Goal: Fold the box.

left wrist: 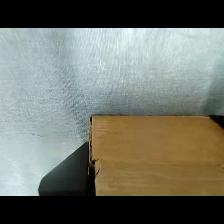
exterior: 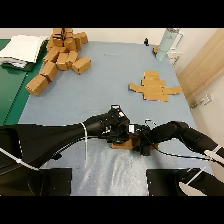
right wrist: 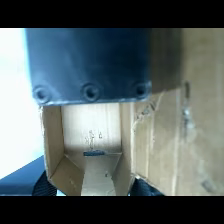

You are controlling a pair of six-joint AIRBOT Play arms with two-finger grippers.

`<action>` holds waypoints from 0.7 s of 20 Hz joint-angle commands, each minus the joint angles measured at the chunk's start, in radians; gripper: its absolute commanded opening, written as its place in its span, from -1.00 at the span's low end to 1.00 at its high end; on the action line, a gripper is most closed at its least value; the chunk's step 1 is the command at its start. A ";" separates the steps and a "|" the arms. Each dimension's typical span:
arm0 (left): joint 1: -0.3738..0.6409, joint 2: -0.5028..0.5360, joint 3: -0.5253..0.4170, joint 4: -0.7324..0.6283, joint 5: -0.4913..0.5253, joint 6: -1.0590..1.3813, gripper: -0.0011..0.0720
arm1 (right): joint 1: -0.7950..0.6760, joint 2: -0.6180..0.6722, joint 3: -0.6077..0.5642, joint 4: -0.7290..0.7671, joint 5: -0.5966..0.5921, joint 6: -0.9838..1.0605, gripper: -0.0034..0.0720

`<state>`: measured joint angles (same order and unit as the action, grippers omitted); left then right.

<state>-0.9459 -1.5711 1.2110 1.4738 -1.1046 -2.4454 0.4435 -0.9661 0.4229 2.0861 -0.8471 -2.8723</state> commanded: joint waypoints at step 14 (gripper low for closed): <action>0.027 0.001 0.057 -0.124 -0.078 0.039 0.49 | 0.000 0.000 0.000 0.000 0.000 0.000 0.42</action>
<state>-0.9371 -1.5715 1.2369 1.4017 -1.1263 -2.4313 0.4435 -0.9661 0.4229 2.0861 -0.8471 -2.8731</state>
